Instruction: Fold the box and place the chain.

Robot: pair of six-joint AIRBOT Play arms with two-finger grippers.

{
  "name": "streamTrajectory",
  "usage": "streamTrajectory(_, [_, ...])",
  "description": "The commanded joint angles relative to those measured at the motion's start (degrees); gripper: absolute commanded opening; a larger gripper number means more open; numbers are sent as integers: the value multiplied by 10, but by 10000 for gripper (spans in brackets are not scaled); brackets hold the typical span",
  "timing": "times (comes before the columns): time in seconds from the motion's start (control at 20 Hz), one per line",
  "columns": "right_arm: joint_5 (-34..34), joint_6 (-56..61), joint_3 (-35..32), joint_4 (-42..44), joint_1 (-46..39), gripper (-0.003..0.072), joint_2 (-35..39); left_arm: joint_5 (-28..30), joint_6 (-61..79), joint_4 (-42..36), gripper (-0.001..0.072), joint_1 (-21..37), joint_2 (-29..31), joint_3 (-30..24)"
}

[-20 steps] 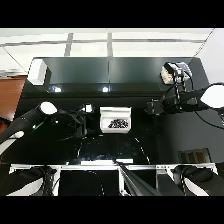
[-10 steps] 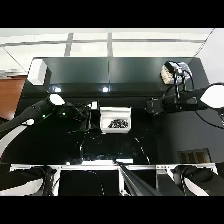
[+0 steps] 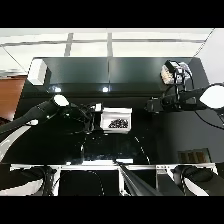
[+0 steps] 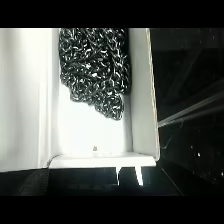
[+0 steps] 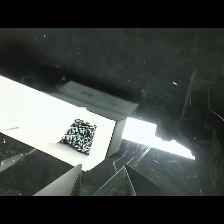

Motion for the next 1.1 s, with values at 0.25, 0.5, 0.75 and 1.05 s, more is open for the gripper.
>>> streamTrajectory(0.25, [-188,0,-64,28,24,598,-16,16,1,-13,478,-14,-5,1])
streamTrajectory(0.5, [-353,-119,-67,122,57,703,-141,16,0,-13,478,-14,-5,1])
streamTrajectory(0.75, [-144,-468,-40,130,58,702,-164,16,0,-13,478,-14,-5,1])
streamTrajectory(1.05, [-82,-679,-21,138,95,702,-171,14,0,-13,479,-14,-5,1])
